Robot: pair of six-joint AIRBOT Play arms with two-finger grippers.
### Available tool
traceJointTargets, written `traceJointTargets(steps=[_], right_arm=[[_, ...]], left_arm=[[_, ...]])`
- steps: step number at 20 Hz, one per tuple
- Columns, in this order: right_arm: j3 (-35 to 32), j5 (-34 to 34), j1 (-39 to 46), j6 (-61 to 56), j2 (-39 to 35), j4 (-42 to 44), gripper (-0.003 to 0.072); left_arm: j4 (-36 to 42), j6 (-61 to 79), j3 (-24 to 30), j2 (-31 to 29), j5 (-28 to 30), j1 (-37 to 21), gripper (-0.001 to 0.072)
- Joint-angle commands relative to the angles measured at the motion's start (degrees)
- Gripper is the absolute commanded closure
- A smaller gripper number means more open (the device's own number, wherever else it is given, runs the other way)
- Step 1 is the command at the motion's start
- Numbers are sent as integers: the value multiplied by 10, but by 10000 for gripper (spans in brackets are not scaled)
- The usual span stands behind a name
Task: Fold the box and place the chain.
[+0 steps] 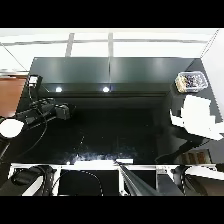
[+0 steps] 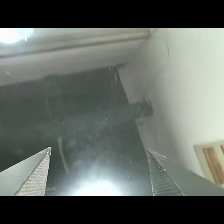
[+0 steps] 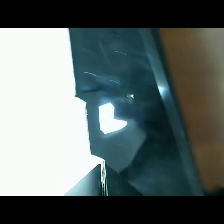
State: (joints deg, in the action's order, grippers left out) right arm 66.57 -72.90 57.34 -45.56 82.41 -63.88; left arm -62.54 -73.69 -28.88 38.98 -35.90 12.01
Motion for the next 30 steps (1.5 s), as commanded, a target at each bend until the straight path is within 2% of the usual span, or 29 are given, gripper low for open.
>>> traceJointTargets(steps=[1, 4, 6, 8, 10, 12, 14, 15, 17, 18, 20, 22, 24, 28, 30], right_arm=[[-70, -1, -31, 6, -57, 87, 673], [-146, 15, -96, 6, -112, 146, 674], [-196, 46, -157, 9, -153, 184, 673], [-238, 76, -226, 20, -187, 230, 673], [-276, 89, -298, 49, -215, 315, 673], [-317, 88, -381, 112, -253, 397, 674], [-371, 158, -476, 128, -304, 414, 674], [-396, 210, -521, 128, -323, 423, 674], [-427, 289, -584, 128, -337, 438, 674], [-434, 310, -605, 128, -337, 439, 673], [-435, 289, -625, 128, -338, 436, 673], [-435, 244, -624, 128, -338, 430, 674], [-435, 236, -624, 128, -338, 424, 673], [-435, 239, -625, 128, -338, 425, 673], [-435, 238, -624, 128, -338, 424, 673]], left_arm=[[0, 0, 0, 0, -23, 0, -2], [35, 0, 0, 0, -37, 0, -2], [62, 0, 0, 0, -64, 0, -1], [74, 0, 0, 0, -66, 0, -1], [97, 0, 0, 0, -72, 0, -1], [132, 0, 0, 7, -127, 0, -1], [136, 22, 0, 21, -167, 8, -1], [141, 40, 0, 27, -152, 15, -1], [168, 63, 0, 42, -89, 30, -1], [185, 71, -1, 57, -53, 38, -2], [196, 75, -21, 100, -19, 41, -2], [212, 76, -60, 164, -65, 41, -2], [238, 92, -91, 246, -127, 47, -2], [426, 218, -102, 375, -159, 48, -2], [431, 226, -107, 407, -185, 48, -2]])
